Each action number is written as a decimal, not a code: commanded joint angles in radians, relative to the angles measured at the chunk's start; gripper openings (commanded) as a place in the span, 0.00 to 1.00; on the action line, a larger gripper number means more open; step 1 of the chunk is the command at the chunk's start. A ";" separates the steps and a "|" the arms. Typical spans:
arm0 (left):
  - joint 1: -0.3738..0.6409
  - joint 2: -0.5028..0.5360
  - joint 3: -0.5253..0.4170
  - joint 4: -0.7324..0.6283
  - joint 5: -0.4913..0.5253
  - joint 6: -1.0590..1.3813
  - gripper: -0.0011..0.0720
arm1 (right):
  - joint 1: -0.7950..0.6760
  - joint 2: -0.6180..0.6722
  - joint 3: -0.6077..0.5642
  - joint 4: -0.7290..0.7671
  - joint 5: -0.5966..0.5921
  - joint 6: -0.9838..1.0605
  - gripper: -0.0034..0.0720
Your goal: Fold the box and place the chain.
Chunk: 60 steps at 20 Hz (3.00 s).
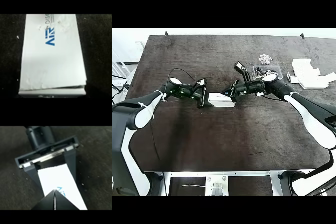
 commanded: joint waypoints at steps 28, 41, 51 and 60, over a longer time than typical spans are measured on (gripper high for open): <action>0.000 0.000 0.001 0.000 0.002 0.002 0.50 | 0.042 0.356 0.038 -0.103 -0.117 0.382 0.06; 0.000 0.001 0.002 -0.024 0.000 0.002 0.50 | -0.161 1.221 -0.818 -0.334 -0.634 0.574 0.06; 0.052 0.105 0.008 -0.029 -0.069 -0.219 0.03 | -0.227 1.310 -0.997 -0.335 -0.640 0.574 0.06; 0.387 0.360 -0.068 -0.018 0.340 -0.546 0.03 | -0.255 1.310 -0.998 -0.334 -0.642 0.574 0.06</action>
